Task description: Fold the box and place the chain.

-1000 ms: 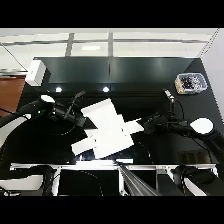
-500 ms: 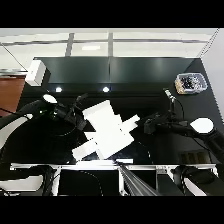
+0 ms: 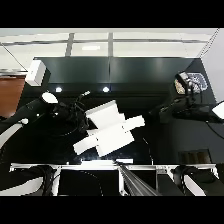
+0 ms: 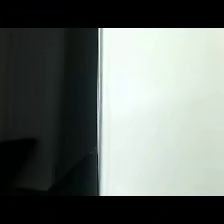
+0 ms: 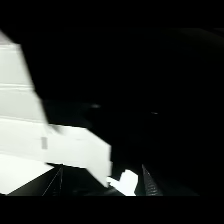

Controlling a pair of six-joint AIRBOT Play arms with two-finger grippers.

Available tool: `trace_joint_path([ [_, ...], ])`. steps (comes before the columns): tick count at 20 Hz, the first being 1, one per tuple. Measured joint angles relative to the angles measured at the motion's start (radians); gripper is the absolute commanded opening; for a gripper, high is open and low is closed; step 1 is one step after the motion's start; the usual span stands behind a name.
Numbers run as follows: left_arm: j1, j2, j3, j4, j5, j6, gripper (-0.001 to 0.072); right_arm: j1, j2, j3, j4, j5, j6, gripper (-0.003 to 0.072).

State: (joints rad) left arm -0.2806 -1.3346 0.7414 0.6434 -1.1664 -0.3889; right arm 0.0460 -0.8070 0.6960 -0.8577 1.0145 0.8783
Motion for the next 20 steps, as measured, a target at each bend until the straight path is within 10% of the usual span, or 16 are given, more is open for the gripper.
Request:
trace_joint_path([
  [13,-0.245,0.002,0.003,0.053,0.361,0.367,0.0027,-0.057,0.000,0.010,-0.144,0.080,-0.219,0.0554],
  [20,-0.266,-0.024,0.005,0.085,0.354,0.393,0.0028,0.028,0.000,-0.123,-0.145,0.043,-0.267,0.0554],
])
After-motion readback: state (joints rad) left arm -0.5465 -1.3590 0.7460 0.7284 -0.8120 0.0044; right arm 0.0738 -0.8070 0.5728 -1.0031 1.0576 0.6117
